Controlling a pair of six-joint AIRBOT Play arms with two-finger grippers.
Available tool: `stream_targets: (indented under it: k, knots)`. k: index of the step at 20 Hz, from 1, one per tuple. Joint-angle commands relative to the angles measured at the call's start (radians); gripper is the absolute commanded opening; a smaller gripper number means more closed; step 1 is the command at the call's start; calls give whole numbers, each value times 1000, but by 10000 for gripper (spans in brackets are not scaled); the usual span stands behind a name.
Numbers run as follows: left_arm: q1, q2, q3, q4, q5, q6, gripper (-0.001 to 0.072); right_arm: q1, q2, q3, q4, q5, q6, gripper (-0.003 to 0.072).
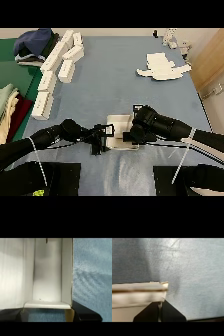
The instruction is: Fold the box.
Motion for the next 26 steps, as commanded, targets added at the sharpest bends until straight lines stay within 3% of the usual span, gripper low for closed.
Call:
stream_targets:
  k: [1,2,3,4,8,10,12,14,17,21,24,26]
  knots:
    - [0,1,1,-1,0,-1,510,0,1,0,-5,-8,-8,4]
    - [0,1,1,-1,0,-1,510,0,1,0,-5,-9,-8,170]
    - [0,1,1,-1,0,-1,510,0,2,0,-5,-11,-11,532]
    - [0,1,1,-1,0,-1,510,-1,6,1,-5,-13,-13,602]
    - [0,1,1,-1,0,-1,510,-15,81,50,-5,-63,-55,572]
    - [0,1,1,-1,0,-1,510,-60,150,97,-17,-100,-106,409]
    - [0,1,1,-1,0,-1,510,-149,220,107,-42,-110,-158,118]
    - [0,1,1,-1,0,-1,510,-303,238,103,-43,-148,-261,8]
    - [0,1,1,-1,0,-1,510,-556,183,60,96,-84,-507,4]
    - [0,1,1,-1,0,-1,510,-800,-22,49,608,35,-938,3]
    - [0,1,1,-1,0,-1,510,-874,-203,63,982,-26,-1231,2]
    - [0,1,1,-1,0,-1,510,-873,-291,93,1086,-139,-1343,2]
